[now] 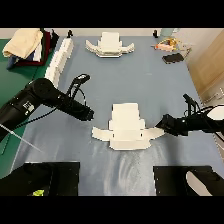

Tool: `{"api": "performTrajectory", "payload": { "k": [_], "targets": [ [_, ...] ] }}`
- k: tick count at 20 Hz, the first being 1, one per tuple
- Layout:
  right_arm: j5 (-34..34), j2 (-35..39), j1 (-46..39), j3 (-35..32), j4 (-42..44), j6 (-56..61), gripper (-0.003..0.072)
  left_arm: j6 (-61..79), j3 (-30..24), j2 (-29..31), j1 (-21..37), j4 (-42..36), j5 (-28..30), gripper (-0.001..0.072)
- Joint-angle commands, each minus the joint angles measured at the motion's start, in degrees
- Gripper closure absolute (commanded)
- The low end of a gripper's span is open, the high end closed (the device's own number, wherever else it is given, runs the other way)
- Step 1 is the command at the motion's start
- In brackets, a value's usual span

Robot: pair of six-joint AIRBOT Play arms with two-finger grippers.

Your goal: Fold the box.

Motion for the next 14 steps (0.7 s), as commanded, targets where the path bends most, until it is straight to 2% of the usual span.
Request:
{"api": "performTrajectory", "payload": {
  "k": [1, 5, 10, 11, 13, 14],
  "targets": [
    [0.0, -0.3, 0.2, -0.4, -4.1, 1.1, 0.0342, 0.0, -0.3, 0.2, 0.5, 0.2, -0.3, 0.0697],
    [4.7, -7.2, 0.2, 3.9, -6.2, 1.2, 0.0342, 0.0, -0.3, 0.2, 0.5, 0.1, -1.0, 0.0697],
    [11.1, -17.2, 0.2, 7.8, -3.2, -7.0, 0.0363, 0.2, -0.3, 0.2, 0.5, 0.1, -1.0, 0.0697],
    [11.2, -18.6, 0.2, 8.0, -1.2, -9.1, 0.0417, 0.2, -0.3, 0.2, 0.5, 0.1, -1.0, 0.0697],
    [11.3, -20.6, 0.2, 8.0, 3.7, -12.7, 0.0451, 0.2, -0.3, 0.2, 0.4, 0.1, -1.0, 0.0696],
    [11.6, -21.2, 0.3, 8.0, 5.9, -14.4, 0.0542, 0.0, -0.3, 0.2, 0.5, 0.1, -1.0, 0.0696]
  ]
}}
